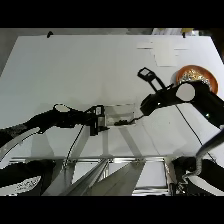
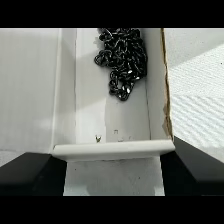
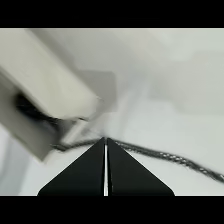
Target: Fold the box and place the chain.
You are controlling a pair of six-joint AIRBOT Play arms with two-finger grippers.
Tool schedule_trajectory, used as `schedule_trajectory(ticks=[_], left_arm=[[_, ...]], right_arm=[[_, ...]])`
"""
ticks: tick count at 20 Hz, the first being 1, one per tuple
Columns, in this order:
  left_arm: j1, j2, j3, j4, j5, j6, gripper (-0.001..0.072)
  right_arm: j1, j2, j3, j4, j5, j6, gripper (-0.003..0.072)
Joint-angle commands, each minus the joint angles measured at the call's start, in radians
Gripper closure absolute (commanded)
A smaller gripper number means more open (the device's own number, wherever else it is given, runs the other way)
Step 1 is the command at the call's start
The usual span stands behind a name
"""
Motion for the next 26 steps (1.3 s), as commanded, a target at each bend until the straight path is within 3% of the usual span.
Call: schedule_trajectory(ticks=[1, 3, 4, 5, 11, 18, 20, 25, 26], left_arm=[[0.000, 0.000, 0.001, 0.000, 0.000, 0.000, 0.0642], [0.000, 0.000, 0.001, 0.000, 0.000, 0.000, 0.0642], [0.000, 0.000, 0.001, 0.000, 0.000, 0.000, 0.0642], [0.000, 0.000, 0.001, 0.000, 0.000, 0.000, 0.0642], [0.000, 0.000, 0.001, 0.000, 0.000, 0.000, 0.0642], [0.000, 0.000, 0.001, 0.000, 0.000, 0.000, 0.0642], [0.000, 0.000, 0.001, 0.000, 0.000, 0.000, 0.0642], [0.000, 0.000, 0.001, 0.000, 0.000, 0.000, 0.0642], [0.000, 0.000, 0.001, 0.000, 0.000, 0.000, 0.0642]], right_arm=[[-0.093, -0.029, -0.016, -0.169, 0.000, 0.160, 0.0667], [-0.094, -0.071, -0.032, -0.177, -0.024, 0.196, 0.0655], [-0.093, -0.099, -0.034, -0.180, -0.027, 0.234, 0.0506], [-0.093, -0.128, -0.034, -0.200, -0.033, 0.294, 0.0402], [-0.093, -0.238, -0.034, -0.246, -0.057, 0.463, 0.0402], [-0.093, -0.275, -0.034, -0.246, -0.070, 0.479, 0.0414], [-0.093, -0.279, -0.034, -0.246, -0.067, 0.482, 0.0461], [-0.093, -0.265, -0.034, -0.247, -0.024, 0.478, 0.0474], [-0.093, -0.252, -0.034, -0.246, -0.024, 0.478, 0.0524]])
